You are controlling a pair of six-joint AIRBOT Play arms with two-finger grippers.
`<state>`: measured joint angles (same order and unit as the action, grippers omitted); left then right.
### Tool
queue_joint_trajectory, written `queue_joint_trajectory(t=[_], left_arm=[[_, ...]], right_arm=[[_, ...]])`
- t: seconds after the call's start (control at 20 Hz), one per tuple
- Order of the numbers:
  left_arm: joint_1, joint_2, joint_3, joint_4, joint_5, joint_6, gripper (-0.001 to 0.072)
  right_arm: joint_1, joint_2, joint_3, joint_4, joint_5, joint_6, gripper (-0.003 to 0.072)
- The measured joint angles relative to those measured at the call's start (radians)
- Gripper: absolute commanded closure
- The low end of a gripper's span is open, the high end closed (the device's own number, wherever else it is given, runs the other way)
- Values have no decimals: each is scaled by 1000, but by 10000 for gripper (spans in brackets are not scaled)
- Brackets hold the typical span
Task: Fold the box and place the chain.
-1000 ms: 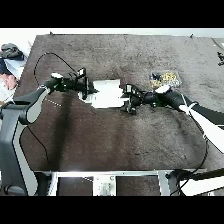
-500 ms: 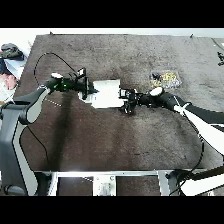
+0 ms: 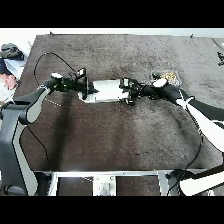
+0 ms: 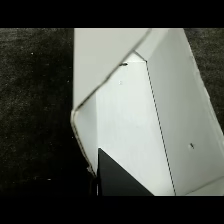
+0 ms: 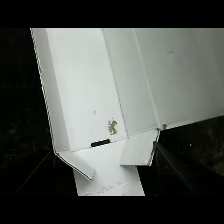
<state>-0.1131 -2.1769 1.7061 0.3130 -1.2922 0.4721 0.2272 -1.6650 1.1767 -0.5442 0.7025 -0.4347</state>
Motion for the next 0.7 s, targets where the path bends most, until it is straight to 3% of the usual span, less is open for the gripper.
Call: queue_joint_trajectory(t=[0.7], left_arm=[[0, 0, 0, 0, 0, 0, 698]], right_arm=[[-68, -227, 335, -78, 354, 157, 20]])
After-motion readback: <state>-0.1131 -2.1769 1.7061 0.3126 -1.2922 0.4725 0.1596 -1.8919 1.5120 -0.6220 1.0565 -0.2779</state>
